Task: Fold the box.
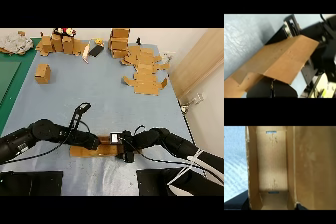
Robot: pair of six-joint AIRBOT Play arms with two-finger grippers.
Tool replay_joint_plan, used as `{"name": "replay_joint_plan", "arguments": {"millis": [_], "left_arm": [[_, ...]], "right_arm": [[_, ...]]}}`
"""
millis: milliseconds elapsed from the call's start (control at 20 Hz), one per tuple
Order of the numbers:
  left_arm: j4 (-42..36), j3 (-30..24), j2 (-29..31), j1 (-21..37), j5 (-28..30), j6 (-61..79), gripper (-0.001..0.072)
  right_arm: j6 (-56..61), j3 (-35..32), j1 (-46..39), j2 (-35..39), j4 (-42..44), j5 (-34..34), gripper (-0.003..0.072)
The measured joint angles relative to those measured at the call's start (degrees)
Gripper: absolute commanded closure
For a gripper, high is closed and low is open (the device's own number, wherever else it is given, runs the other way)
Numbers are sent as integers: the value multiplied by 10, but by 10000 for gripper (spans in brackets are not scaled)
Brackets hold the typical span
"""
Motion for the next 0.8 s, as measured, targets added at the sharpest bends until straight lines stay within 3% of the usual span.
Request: {"name": "replay_joint_plan", "arguments": {"millis": [350, 800], "left_arm": [[-35, 30, -57, 30, 37, -11, 699], [-39, 42, -130, 36, 37, -8, 699]], "right_arm": [[0, 0, 0, 0, 0, 0, 91], [0, 0, 0, 0, 0, 0, 91]]}}
